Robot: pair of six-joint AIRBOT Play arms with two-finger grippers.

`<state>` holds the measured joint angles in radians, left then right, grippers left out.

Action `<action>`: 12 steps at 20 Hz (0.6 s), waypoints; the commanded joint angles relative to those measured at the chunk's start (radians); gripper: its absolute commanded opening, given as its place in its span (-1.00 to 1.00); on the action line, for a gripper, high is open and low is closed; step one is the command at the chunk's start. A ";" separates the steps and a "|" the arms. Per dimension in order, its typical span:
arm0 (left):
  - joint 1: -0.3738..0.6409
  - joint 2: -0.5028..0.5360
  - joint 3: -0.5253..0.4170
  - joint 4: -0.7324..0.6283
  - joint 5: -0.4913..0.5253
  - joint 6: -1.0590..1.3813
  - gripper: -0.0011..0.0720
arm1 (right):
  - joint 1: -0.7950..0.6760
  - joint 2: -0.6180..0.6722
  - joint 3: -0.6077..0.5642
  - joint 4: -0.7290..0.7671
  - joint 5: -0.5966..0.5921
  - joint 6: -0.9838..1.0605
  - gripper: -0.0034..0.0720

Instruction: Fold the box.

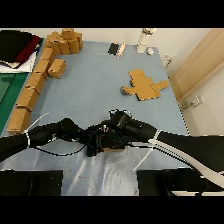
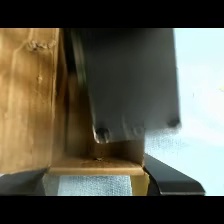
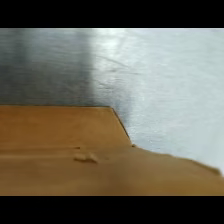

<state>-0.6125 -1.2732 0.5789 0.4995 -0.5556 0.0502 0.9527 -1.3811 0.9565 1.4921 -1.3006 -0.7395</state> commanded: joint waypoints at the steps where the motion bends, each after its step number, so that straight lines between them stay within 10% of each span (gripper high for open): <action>1: -0.001 -0.001 0.000 0.005 0.004 0.006 -0.03 | 0.001 0.034 0.006 -0.008 -0.019 0.006 0.12; 12: -0.001 -0.001 0.000 0.005 0.004 0.006 -0.03 | -0.005 0.061 0.006 -0.028 -0.077 0.066 0.12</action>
<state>-0.6140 -1.2732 0.5789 0.5064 -0.5503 0.0570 0.9497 -1.3224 0.9634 1.4761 -1.3613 -0.7040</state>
